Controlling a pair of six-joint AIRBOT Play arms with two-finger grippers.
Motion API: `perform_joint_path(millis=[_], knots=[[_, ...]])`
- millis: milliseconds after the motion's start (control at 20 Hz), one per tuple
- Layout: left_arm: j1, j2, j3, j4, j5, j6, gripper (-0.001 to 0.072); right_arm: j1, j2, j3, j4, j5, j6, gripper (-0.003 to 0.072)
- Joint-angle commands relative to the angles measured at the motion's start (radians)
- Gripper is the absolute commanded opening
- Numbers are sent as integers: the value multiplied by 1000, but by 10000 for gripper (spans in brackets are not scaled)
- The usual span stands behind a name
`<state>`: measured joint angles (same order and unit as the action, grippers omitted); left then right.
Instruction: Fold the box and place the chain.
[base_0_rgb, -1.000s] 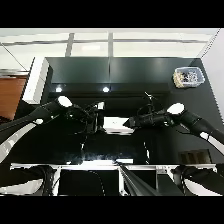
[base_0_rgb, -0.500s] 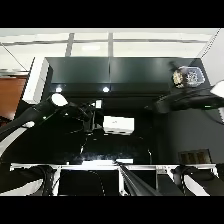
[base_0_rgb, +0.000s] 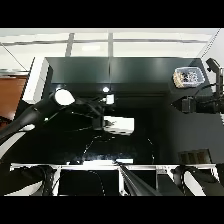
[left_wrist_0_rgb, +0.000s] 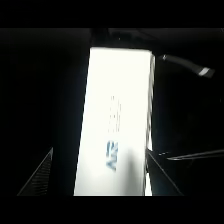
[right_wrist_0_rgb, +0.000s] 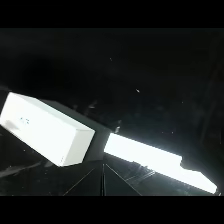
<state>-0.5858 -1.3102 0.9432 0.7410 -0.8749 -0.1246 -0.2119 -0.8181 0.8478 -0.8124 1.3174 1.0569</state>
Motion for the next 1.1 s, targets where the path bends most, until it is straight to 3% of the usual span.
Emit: perform_joint_path(millis=[0, 200, 1050], knots=[[-64, -116, 114, 60, -27, -154, 719, -10, 5, -48, -2, -16, 5, 17], [-67, -186, 151, 63, -92, -215, 713, -10, 5, -57, -1, -21, -22, 18], [-83, -191, 151, 94, -127, -220, 713, -10, 5, -57, 0, -65, -21, 17]])
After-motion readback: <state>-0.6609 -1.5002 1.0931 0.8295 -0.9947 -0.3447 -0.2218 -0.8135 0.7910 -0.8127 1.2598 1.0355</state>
